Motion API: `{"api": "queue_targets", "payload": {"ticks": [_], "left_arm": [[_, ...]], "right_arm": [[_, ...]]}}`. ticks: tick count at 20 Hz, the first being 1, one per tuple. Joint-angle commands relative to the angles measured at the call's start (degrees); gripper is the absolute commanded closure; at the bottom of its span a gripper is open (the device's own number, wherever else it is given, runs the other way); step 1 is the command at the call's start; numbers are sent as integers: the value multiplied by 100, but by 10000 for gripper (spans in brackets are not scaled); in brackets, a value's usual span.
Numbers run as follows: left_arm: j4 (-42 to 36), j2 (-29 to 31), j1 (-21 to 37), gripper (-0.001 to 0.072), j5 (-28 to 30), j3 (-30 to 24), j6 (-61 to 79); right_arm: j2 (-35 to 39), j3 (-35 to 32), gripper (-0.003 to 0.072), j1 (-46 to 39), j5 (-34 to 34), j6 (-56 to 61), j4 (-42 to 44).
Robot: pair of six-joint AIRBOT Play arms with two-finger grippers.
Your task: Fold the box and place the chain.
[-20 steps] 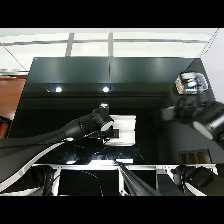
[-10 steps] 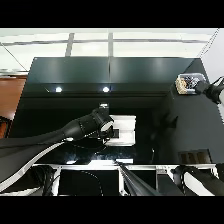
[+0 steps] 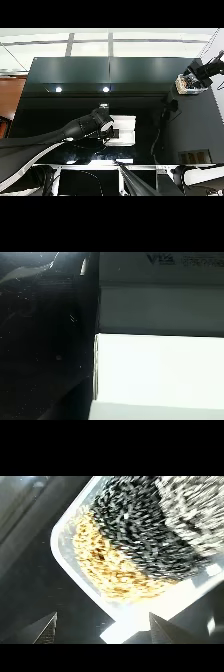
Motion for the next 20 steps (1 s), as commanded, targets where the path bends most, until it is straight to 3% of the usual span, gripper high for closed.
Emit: {"api": "queue_targets", "payload": {"ticks": [1,2,19,20], "left_arm": [[2,0,2,681,0,0,2],[2,0,2,681,0,0,2],[2,0,2,681,2,0,2],[2,0,2,681,2,0,2]], "right_arm": [[-476,516,39,-42,247,793,173],[-501,516,128,-46,205,896,98],[-1172,516,129,-42,-332,855,227],[-1172,516,157,-44,-330,752,254]]}}
